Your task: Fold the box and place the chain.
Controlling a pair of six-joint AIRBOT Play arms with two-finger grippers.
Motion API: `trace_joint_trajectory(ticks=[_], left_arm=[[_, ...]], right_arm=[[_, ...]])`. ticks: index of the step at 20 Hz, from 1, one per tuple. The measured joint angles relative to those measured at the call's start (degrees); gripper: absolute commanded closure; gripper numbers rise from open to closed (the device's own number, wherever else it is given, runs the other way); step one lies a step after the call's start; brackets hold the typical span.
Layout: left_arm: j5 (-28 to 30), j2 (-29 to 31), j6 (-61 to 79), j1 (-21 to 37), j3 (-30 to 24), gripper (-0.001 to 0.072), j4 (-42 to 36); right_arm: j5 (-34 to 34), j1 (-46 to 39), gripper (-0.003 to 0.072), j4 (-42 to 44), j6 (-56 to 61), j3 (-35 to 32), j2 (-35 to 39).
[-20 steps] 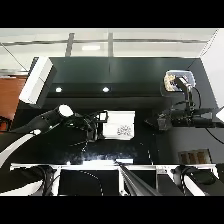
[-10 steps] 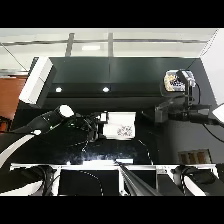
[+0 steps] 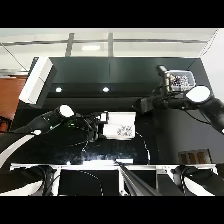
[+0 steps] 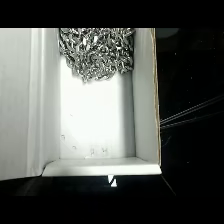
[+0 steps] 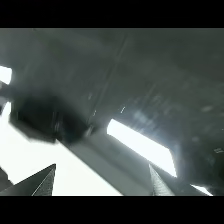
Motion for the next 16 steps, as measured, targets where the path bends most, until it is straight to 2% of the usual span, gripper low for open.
trace_joint_trajectory(ticks=[9, 16], left_arm=[[0.04, 0.00, -0.02, 0.00, 0.00, 0.0543, 0.00], [0.07, 0.00, -0.02, 0.00, 0.00, 0.0543, 0.02]], right_arm=[[10.38, 1.81, -0.0033, 1.20, -25.14, 0.68, -2.91], [8.61, 5.99, -0.0033, -0.13, -39.06, 0.44, -3.41]])
